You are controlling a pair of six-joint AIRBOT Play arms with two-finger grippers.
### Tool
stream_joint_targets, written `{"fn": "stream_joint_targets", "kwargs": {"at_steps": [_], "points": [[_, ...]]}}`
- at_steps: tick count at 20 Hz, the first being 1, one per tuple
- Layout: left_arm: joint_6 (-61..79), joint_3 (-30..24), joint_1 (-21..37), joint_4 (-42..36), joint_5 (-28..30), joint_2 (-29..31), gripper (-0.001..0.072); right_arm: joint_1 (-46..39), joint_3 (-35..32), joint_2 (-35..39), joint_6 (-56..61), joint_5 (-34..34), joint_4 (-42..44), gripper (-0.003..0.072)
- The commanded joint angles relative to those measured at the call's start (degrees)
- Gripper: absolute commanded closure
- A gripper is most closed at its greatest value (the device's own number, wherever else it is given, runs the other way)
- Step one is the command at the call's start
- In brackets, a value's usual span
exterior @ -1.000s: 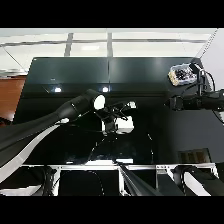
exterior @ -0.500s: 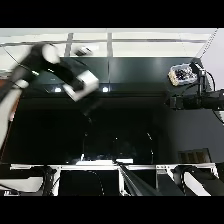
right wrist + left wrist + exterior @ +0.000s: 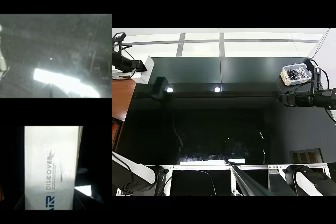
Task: Fold the box and place the chain.
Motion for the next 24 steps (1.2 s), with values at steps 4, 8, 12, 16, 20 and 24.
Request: {"fn": "stream_joint_targets", "kwargs": {"at_steps": [4,8,12,16,20,24], "points": [[-3.5,4.9,-1.7,5.9,1.6,-7.7,-0.0001,0.0,0.0,0.0,0.1,-2.3,1.7,0.0668],[-14.2,8.3,-4.1,8.6,1.8,0.4,0.0001,1.2,0.0,-0.1,-0.9,-3.6,2.6,0.0668],[-28.9,-1.7,-7.3,6.4,-4.0,18.2,0.0520,8.9,0.0,-2.1,-2.8,-11.5,0.7,0.0668],[-25.6,-23.3,-15.8,-2.0,-4.3,37.6,0.0684,11.3,0.0,-4.4,-2.8,-17.0,-4.2,0.0669],[-24.3,-51.1,-27.8,-2.0,4.0,53.7,0.0684,10.7,-1.8,-5.5,-2.8,-25.4,-6.7,0.0669],[-25.1,-68.6,-33.0,-2.0,8.4,62.7,0.0684,10.7,-3.3,-6.2,-2.8,-26.9,-6.8,0.0669]]}}
